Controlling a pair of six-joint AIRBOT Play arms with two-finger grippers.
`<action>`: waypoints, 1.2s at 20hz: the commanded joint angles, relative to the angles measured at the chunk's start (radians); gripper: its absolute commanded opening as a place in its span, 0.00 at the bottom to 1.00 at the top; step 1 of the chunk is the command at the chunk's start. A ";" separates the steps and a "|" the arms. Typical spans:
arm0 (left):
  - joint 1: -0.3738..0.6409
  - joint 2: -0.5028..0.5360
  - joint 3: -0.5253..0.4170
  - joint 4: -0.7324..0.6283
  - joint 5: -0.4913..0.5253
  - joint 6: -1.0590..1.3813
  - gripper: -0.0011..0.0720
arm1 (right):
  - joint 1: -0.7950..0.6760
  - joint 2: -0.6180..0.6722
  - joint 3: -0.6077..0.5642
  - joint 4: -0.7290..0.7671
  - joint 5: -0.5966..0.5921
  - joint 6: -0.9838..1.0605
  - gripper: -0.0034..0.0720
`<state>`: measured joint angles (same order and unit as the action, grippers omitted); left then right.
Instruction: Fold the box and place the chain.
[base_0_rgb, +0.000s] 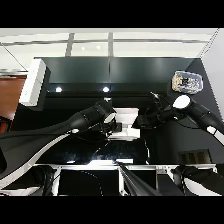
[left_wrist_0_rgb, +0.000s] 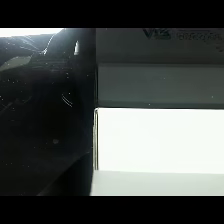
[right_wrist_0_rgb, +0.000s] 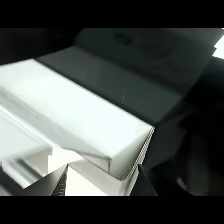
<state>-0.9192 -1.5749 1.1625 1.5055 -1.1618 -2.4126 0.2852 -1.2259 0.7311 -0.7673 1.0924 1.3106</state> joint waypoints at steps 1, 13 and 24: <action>0.001 0.000 0.001 0.000 0.000 0.000 0.06 | 0.086 -0.001 0.077 -0.163 -0.015 0.211 0.71; 0.001 0.000 0.001 0.000 0.001 0.000 0.06 | 0.254 -0.001 0.097 -0.417 -0.034 0.494 0.70; 0.001 0.000 0.001 0.000 0.001 0.000 0.06 | 0.363 -0.004 0.097 -0.565 -0.037 0.739 0.47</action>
<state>-0.9192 -1.5749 1.1625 1.5055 -1.1606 -2.4126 0.6220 -1.2293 0.8265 -1.2930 1.0359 1.9778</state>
